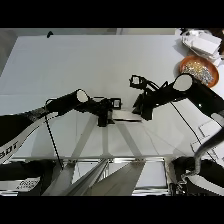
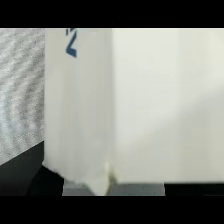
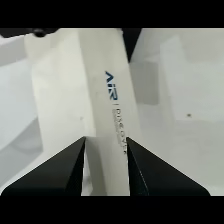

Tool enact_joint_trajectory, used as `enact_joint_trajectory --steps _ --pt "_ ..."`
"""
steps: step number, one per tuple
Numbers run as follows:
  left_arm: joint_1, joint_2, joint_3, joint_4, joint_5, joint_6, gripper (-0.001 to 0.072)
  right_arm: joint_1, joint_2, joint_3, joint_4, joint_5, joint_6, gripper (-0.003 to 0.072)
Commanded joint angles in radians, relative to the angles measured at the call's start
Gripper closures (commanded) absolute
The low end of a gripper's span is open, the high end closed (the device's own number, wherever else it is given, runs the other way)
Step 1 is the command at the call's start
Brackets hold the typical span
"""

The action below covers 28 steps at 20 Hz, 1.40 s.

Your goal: Fold the box and place the chain.

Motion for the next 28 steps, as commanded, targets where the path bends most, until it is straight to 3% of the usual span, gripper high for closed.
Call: enact_joint_trajectory --steps 1,12,16,17,24,28 --pt "0.0 0.0 -0.001 0.0 0.0 0.0 0.0576 0.039 0.004 -0.001 -0.025 0.03 -0.001 0.0385" --pt "0.0 0.0 -0.001 0.001 0.0 0.0 0.0576 0.093 0.004 -0.024 -0.158 -0.053 0.102 0.0391" --pt "0.0 0.0 -0.001 0.0 0.0 0.0 0.0576 0.093 0.004 -0.024 -0.157 -0.054 0.105 0.047" --pt "0.0 0.0 -0.001 0.0 0.0 0.0 0.0576 0.093 0.004 -0.024 -0.157 -0.054 0.105 0.0519" --pt "0.0 0.0 -0.001 0.0 0.0 0.0 0.0576 0.093 0.005 -0.024 -0.157 -0.062 0.109 0.0532" --pt "0.0 0.0 -0.001 0.0 0.0 0.0 0.0576 0.093 0.047 -0.024 -0.159 -0.127 0.108 0.0573"
